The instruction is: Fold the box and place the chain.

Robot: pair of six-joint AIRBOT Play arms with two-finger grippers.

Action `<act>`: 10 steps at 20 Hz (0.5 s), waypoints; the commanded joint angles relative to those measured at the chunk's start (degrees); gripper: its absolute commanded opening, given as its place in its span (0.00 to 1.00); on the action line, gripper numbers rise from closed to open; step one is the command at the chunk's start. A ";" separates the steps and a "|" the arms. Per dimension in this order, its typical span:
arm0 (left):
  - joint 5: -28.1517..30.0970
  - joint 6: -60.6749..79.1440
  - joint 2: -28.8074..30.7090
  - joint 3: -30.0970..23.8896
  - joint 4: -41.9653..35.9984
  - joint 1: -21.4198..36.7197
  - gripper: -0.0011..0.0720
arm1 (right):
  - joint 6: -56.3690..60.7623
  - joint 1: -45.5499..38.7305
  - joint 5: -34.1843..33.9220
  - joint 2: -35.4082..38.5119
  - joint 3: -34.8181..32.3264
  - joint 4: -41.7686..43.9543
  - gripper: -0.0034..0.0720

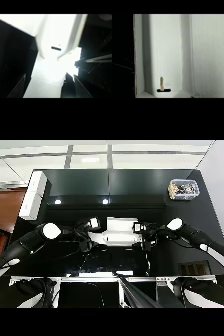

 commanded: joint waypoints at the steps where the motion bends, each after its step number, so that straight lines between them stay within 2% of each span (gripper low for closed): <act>1: 3.30 2.49 -0.63 -0.09 1.64 -3.56 0.96 | 0.00 0.02 0.02 -0.04 0.00 0.00 0.58; 4: 5.62 -1.22 -2.78 -0.04 -5.86 -3.50 0.96 | 0.00 0.02 0.02 -0.04 0.00 0.00 0.58; 10: 5.33 0.13 -7.41 2.69 -6.62 -3.76 0.94 | 0.02 0.02 0.04 -0.04 0.00 0.00 0.58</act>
